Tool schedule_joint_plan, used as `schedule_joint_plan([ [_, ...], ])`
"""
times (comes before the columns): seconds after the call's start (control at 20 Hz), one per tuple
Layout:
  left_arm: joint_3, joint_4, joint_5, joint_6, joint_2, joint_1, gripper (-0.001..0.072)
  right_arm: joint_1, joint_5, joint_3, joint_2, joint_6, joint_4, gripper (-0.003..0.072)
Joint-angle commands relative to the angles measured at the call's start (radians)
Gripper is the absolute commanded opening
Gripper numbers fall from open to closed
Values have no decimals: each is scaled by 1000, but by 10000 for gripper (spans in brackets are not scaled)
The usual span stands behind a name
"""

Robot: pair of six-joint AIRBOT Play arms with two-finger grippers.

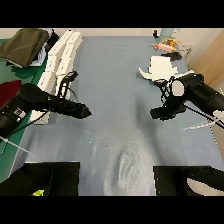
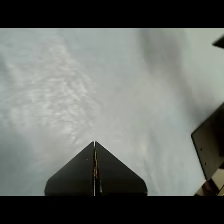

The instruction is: Fold the box.

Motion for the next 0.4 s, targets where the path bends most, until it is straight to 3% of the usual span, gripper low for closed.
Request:
schedule_joint_plan([
  [0.0,1,-13,67,7,-43,-135,16,0,0,1,0,0,0,5],
  [0.35,1,-16,66,6,-55,-178,16,0,0,1,0,0,0,5],
])
